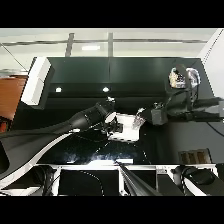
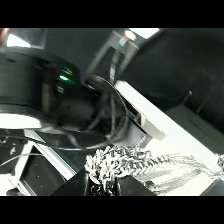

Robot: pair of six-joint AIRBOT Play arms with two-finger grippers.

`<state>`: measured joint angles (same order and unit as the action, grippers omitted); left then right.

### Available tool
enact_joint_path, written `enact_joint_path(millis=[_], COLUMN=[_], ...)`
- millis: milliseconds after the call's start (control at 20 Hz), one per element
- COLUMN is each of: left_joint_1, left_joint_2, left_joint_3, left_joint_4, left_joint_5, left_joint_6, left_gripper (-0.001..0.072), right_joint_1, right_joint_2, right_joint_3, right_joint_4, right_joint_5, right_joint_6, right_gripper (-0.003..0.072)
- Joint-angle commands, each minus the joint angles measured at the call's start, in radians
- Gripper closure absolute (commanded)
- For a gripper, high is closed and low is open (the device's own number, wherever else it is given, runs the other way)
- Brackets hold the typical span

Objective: Fold the box and place the chain.

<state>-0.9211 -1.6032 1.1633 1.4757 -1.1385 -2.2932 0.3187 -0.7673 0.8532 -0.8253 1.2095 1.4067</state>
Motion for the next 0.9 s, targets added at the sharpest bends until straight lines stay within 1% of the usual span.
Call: enact_joint_path(millis=[0, 150, 250, 300, 350, 400, 450, 550, 650, 700, 750, 850], left_joint_1=[0.0, 0.0, 0.0, 0.0, 0.0, 0.0, 0.0, 0.0, 0.0, 0.0, 0.0, 0.0], left_joint_2=[-0.001, -0.001, -0.001, -0.001, -0.001, -0.001, -0.001, -0.001, -0.001, -0.001, -0.001, -0.001], left_joint_3=[0.0, 0.0, 0.0, 0.0, 0.0, 0.0, 0.0, 0.0, 0.0, 0.0, 0.0, 0.0], left_joint_4=[0.001, 0.0, 0.0, 0.0, 0.0, 0.0, 0.0, 0.0, 0.0, 0.0, 0.0, 0.0], left_joint_5=[0.001, 0.0, 0.0, 0.001, 0.0, 0.0, 0.0, 0.0, 0.001, 0.002, 0.002, 0.002], left_joint_6=[0.0, 0.0, 0.0, 0.0, 0.0, 0.0, 0.0, 0.0, 0.0, 0.0, 0.0, 0.0], left_gripper=[0.0678, 0.0678, 0.0678, 0.0678, 0.0678, 0.0678, 0.0678, 0.0678, 0.0678, 0.0678, 0.0678, 0.0678], right_joint_1=[0.034, 0.082, 0.088, 0.086, 0.079, 0.06, 0.028, -0.074, -0.199, -0.259, -0.306, -0.36], right_joint_2=[0.0, -0.004, -0.004, -0.004, -0.004, -0.003, -0.001, 0.01, 0.013, 0.013, 0.013, 0.012], right_joint_3=[-0.103, -0.146, -0.147, -0.147, -0.147, -0.146, -0.142, -0.134, -0.139, -0.152, -0.172, -0.237], right_joint_4=[0.003, 0.007, 0.009, 0.009, 0.01, 0.013, 0.005, -0.047, -0.198, -0.244, -0.249, -0.212], right_joint_5=[-0.087, -0.149, -0.179, -0.197, -0.201, -0.185, -0.148, -0.059, 0.019, 0.034, 0.02, -0.095], right_joint_6=[0.012, 0.023, 0.026, 0.026, 0.026, 0.026, 0.024, -0.021, -0.024, -0.045, -0.105, -0.288], right_gripper=[0.0642, 0.0642, 0.0628, 0.0583, 0.0475, 0.0296, 0.0249, 0.025, 0.025, 0.025, 0.025, 0.025])
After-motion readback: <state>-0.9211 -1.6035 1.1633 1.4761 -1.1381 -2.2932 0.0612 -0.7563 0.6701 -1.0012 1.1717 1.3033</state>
